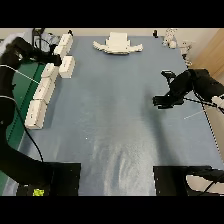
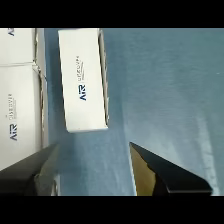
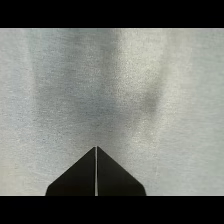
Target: Fold the box.
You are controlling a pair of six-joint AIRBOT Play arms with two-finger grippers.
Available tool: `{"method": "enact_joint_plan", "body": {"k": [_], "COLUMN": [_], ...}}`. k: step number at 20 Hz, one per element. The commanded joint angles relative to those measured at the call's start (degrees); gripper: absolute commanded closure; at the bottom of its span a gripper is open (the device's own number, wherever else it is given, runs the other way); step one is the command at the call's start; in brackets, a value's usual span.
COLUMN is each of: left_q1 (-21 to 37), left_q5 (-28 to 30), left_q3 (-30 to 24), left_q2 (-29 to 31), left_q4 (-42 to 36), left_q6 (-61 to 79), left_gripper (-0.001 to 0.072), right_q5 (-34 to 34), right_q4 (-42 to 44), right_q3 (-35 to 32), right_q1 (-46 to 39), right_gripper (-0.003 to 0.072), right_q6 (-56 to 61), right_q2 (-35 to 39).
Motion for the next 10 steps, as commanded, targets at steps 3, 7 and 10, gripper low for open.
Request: {"method": "enact_joint_plan", "body": {"k": [3,7,10], "left_q1": [-1.07,-7.28,-15.89], "left_q5": [-19.89,-27.04,-25.22], "left_q3": [0.02,-0.70,-7.87], "left_q2": [13.35,18.38,22.80], "left_q4": [-4.96,-5.14,-5.07], "left_q6": [-4.52,-5.51,-9.35], "left_gripper": [0.0694,0.0697,0.0697], "right_q5": [0.00,0.00,0.00], "right_q4": [0.04,0.02,0.00], "right_q3": [0.04,0.04,0.04], "right_q1": [0.00,0.00,0.00], "right_gripper": [0.0668,0.0668,0.0668], "right_q6": [0.00,0.00,0.00], "right_q2": [-0.04,-0.04,-0.04]}}
